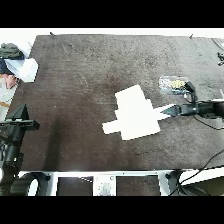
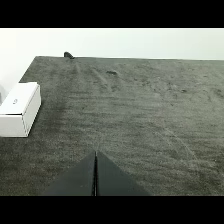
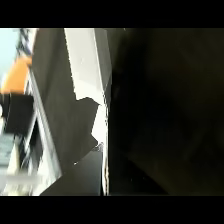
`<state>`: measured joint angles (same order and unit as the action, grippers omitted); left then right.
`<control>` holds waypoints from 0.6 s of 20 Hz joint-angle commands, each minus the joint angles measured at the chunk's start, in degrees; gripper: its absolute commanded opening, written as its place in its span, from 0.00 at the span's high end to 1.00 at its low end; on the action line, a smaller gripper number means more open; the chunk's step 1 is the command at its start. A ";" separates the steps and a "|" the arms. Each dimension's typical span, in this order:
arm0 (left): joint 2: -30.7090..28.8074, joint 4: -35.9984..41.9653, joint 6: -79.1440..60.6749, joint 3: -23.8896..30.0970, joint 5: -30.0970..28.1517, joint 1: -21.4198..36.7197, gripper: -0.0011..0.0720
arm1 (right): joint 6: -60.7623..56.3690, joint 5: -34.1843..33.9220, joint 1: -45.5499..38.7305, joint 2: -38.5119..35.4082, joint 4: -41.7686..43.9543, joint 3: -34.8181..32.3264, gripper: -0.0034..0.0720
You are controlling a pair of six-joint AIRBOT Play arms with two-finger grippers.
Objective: Fold the box and place the chain.
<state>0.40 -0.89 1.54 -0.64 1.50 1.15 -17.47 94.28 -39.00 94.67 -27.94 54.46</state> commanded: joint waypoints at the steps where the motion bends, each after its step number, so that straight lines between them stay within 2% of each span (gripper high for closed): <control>1: -0.04 -0.02 -0.02 -0.04 0.00 0.02 0.97 | 5.95 -11.32 8.39 -3.06 17.20 -8.15 0.96; 6: -0.02 0.00 -0.02 -0.07 0.63 0.02 0.97 | 5.90 -26.38 22.67 -3.06 26.93 -8.24 0.96; 9: -0.04 -0.02 -0.02 -0.07 1.22 0.02 0.97 | 5.90 -37.79 28.06 -3.06 27.39 -8.24 0.96; 12: -0.04 -0.02 -0.02 -0.07 3.63 0.02 0.97 | 5.92 -43.60 31.15 -3.06 27.80 -8.24 0.96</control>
<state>0.40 -0.89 1.54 -0.64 2.98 1.15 -11.77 59.66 -11.64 91.68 -1.89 46.37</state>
